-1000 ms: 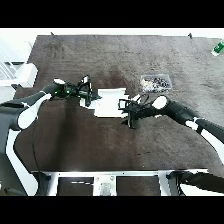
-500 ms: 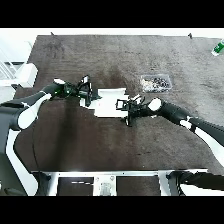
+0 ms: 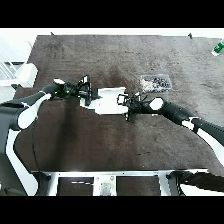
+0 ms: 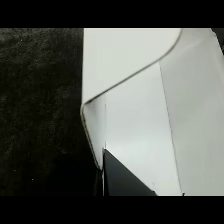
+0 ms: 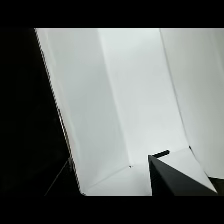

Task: Fold the box and place the chain.

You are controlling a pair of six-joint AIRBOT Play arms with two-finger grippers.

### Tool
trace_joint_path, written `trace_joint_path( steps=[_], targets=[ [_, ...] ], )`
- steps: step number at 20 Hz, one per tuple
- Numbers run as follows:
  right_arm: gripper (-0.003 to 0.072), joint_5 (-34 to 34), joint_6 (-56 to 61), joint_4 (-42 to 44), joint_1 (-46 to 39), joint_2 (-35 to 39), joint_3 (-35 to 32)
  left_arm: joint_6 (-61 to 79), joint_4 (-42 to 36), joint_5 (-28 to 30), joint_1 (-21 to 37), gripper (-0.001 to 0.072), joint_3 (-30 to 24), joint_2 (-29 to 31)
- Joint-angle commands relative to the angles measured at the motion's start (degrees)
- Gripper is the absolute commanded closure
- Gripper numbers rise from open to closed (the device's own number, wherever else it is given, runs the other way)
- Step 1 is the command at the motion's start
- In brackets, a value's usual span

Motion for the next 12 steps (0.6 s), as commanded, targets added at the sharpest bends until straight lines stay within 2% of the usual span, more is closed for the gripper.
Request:
trace_joint_path(
  steps=[1,4,5,9,12],
  targets=[
    [0.0113,-0.81,0.92,0.28,-0.02,2.01,0.15,0.0,0.07,-0.2,-0.02,0.0688,-0.02,-0.02],
    [0.0104,-1.95,0.87,0.28,-0.04,2.1,0.81,-0.02,0.07,-0.2,-0.02,0.0688,-0.02,-0.02],
    [0.0003,-3.06,0.87,0.31,-0.04,2.1,1.03,-0.02,0.07,-0.2,-0.02,0.0688,-0.02,-0.02],
    [-0.0002,-3.76,-1.03,0.83,-0.76,1.84,1.88,0.0,0.07,-0.26,-0.02,0.0688,-0.02,-0.02],
    [-0.0001,1.9,-0.48,3.06,-2.12,2.08,1.75,-0.02,0.07,-0.39,-0.02,0.0689,-0.02,-0.02]
  ],
)
